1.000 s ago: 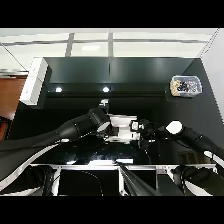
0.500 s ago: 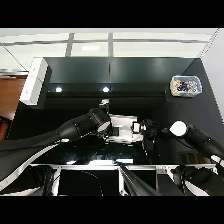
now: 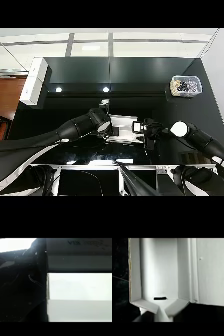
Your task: Fold the box and place the chain.
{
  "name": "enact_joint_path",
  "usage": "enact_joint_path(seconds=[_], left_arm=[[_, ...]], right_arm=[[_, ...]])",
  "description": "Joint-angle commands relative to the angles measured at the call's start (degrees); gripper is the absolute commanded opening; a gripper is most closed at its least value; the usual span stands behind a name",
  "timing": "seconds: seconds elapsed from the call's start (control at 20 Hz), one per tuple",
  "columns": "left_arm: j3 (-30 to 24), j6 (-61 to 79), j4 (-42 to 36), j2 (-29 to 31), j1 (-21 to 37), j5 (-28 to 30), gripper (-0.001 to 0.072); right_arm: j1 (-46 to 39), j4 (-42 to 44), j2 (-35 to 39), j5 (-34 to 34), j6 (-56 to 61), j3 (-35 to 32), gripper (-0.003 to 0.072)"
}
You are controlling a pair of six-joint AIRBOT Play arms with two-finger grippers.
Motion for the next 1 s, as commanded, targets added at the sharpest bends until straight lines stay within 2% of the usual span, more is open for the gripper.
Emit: enact_joint_path(seconds=[0.0, 0.3, 0.7, 0.75, 0.8, 0.85, 0.9, 0.95], left_arm=[[0.1, 0.0, 0.0, 0.0, 0.0, 0.1, 0.003], [0.1, 0.0, 0.0, 0.0, 0.0, 0.1, 0.003], [0.1, 0.0, 0.0, 0.0, 0.0, 0.0, 0.003], [0.1, 0.0, 0.0, 0.0, 0.0, 0.0, 0.003], [0.1, 0.0, 0.0, 0.0, 0.0, 0.0, 0.0031], [0.1, 0.0, 0.0, 0.0, 0.0, 0.0, 0.003], [0.1, 0.0, 0.0, 0.0, 0.0, 0.0, 0.0031], [0.1, 0.0, 0.0, 0.0, 0.0, 0.0, 0.0031]], right_arm=[[0.0, 3.6, 0.0, 1.0, 0.6, 0.1, 0.0184], [0.0, 19.1, -3.2, -1.0, 0.8, 0.0, 0.0184], [0.0, 20.7, -5.7, -2.3, 0.8, 0.0, 0.0185], [0.0, 20.7, -5.7, -2.3, 0.8, 0.0, 0.0214], [0.0, 20.7, -5.7, -2.4, 0.8, 0.0, 0.0358], [0.0, 20.7, -5.7, -2.4, 0.8, 0.0, 0.0401], [0.0, 20.5, -5.7, -2.4, 0.8, 0.0, 0.0345], [0.0, 20.1, -5.7, -2.3, 0.8, 0.0, 0.0221]])
